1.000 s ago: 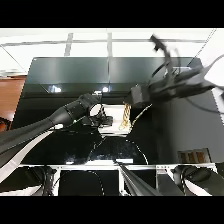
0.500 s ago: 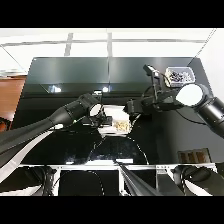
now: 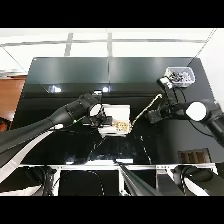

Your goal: Fold the box and place the chain.

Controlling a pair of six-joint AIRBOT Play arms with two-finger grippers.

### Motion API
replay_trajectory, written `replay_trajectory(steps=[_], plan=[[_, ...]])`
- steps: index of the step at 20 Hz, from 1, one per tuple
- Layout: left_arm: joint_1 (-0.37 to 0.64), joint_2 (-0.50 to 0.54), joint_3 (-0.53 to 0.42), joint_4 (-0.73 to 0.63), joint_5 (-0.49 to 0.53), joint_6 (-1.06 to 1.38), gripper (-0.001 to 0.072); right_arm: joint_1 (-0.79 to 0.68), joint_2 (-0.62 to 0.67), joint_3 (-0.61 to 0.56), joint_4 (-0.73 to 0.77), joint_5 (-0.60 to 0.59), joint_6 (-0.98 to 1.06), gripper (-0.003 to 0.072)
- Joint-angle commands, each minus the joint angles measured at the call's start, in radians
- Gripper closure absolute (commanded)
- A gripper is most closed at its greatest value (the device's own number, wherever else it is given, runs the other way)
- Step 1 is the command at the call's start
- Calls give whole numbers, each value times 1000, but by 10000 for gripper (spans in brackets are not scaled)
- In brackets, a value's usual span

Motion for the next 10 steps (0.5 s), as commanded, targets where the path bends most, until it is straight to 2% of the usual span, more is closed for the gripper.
replay_trajectory(steps=[1, 3, 5, 6, 7, 9, 10], plan=[[0, 0, 0, 0, 1, 0, 683, -8, -32, -120, -106, -296, -52, -13], [0, 0, 0, 0, 0, 0, 682, 13, -95, -119, -106, -332, -216, -12], [0, 0, 0, 0, -2, 0, 683, 54, -128, -117, -96, -274, -539, -12], [0, 0, 0, 0, -6, 0, 683, 53, -141, -102, -14, -235, -644, -11], [0, 0, 0, 0, -13, 0, 683, 42, -149, -100, 106, -250, -745, -11], [0, 0, 0, 0, -23, 0, 683, 10, -160, -96, 391, -251, -1116, -11], [0, 0, 0, 0, -23, 0, 682, -18, -175, -90, 530, -200, -1292, -11]])
